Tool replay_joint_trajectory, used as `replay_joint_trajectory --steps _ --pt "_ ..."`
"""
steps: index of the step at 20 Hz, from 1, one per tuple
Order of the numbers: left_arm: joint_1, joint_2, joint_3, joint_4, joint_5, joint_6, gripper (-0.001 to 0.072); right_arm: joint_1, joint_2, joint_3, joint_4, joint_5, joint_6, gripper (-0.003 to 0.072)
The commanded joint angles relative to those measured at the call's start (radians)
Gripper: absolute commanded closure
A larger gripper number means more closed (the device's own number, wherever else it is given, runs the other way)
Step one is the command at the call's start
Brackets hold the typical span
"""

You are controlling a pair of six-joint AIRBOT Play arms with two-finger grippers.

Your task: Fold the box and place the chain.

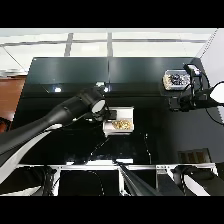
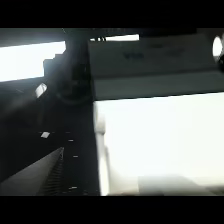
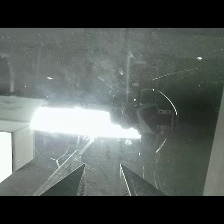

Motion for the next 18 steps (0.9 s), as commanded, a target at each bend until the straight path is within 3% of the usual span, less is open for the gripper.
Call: replay_joint_trajectory --steps 1,3,5,7,8,10,12,14,16,17,18 --pt "0.009 0.139 -0.010 0.159 -0.093 0.097 0.0195 0.000 0.000 0.000 -0.001 -0.002 0.000 0.0446" --pt "0.071 0.229 -0.082 0.223 -0.135 0.114 0.0196 0.000 0.000 0.000 -0.001 -0.002 0.000 0.0446" --pt "0.206 0.316 -0.211 0.190 -0.123 0.113 0.0197 0.000 0.000 0.000 0.000 -0.001 0.000 0.0446" --pt "0.389 0.388 -0.363 0.014 -0.011 0.137 0.0197 0.000 0.000 0.000 0.000 -0.001 0.000 0.0445" --pt "0.487 0.414 -0.439 -0.166 0.093 0.227 0.0198 0.000 0.000 0.000 0.000 -0.002 0.000 0.0446" --pt "0.623 0.430 -0.570 -0.613 0.276 0.649 0.0197 0.000 0.000 0.000 0.000 -0.002 0.000 0.0446" --pt "0.677 0.417 -0.640 -0.949 0.288 1.239 0.0197 0.000 0.000 0.000 0.000 -0.002 0.000 0.0446" --pt "0.667 0.401 -0.649 -1.014 0.235 1.665 0.0197 0.000 0.000 0.000 0.000 -0.001 0.000 0.0446" --pt "0.646 0.388 -0.649 -1.014 0.241 1.887 0.0167 0.000 0.000 0.000 0.000 -0.002 0.000 0.0446" --pt "0.635 0.383 -0.649 -1.013 0.250 2.004 0.0012 0.000 0.000 0.000 0.001 -0.002 0.000 0.0446" --pt "0.621 0.380 -0.649 -1.014 0.258 2.140 -0.0006 0.000 0.000 0.000 0.005 -0.005 0.000 0.0445"
